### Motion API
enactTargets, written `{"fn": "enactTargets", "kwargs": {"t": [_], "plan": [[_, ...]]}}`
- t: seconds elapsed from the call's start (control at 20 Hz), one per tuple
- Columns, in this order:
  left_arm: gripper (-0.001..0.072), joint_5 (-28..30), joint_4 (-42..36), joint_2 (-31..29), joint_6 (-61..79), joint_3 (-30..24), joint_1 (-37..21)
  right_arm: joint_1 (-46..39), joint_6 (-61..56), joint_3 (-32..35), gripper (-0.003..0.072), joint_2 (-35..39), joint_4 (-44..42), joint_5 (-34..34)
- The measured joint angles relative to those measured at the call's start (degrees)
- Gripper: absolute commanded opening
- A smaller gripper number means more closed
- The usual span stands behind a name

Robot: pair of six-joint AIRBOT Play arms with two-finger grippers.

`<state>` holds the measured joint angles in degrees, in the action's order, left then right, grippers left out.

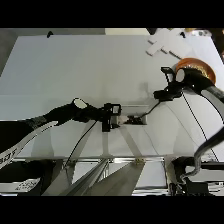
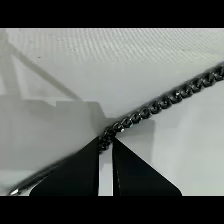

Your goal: Fold the box and place the chain.

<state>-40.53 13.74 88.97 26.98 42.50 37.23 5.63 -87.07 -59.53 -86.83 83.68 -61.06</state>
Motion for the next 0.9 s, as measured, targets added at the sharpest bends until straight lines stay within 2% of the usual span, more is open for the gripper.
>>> {"fn": "enactTargets", "kwargs": {"t": [0.25,0.55,0.9], "plan": [[0.0011,0.00,0.02,0.00,0.00,0.00,0.00,0.37,1.05,0.37,0.0015,8.90,0.72,-4.87],[0.0011,0.00,0.00,0.00,-0.02,0.00,0.00,4.52,2.62,4.52,0.0015,26.49,-0.76,-12.11],[0.0011,0.00,0.00,0.00,0.00,0.00,0.00,13.60,2.97,7.78,0.0016,43.04,-8.26,-13.73]]}}
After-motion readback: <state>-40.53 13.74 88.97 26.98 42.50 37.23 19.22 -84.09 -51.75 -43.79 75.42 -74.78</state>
